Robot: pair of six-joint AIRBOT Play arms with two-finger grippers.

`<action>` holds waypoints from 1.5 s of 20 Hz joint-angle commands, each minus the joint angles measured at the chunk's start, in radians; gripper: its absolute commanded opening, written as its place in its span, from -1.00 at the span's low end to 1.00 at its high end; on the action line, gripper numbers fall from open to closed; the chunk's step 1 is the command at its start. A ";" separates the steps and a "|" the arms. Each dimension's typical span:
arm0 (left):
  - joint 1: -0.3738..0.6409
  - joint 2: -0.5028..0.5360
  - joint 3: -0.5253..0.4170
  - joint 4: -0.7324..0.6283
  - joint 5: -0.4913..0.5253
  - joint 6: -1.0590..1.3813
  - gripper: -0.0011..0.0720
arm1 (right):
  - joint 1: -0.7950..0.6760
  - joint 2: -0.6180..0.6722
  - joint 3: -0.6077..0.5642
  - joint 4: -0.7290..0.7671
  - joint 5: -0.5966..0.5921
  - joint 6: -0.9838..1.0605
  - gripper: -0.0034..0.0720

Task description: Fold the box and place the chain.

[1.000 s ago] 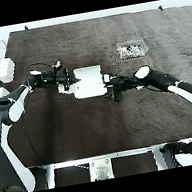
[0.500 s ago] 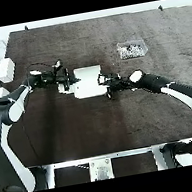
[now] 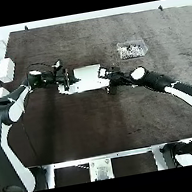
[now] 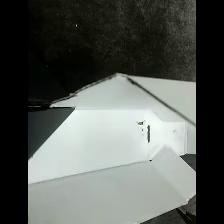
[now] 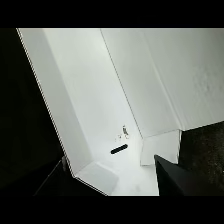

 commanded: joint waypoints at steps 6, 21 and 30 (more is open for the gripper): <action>0.000 0.000 0.000 0.000 0.000 0.000 -0.91 | -0.030 -0.047 0.057 0.034 0.005 -0.016 0.77; 0.000 0.000 0.000 0.000 0.000 0.000 -0.91 | -0.146 -0.194 0.250 0.069 0.307 -0.146 0.91; 0.000 0.000 0.000 0.001 0.000 0.000 -0.91 | -0.179 -0.315 0.394 0.086 0.471 -0.145 1.00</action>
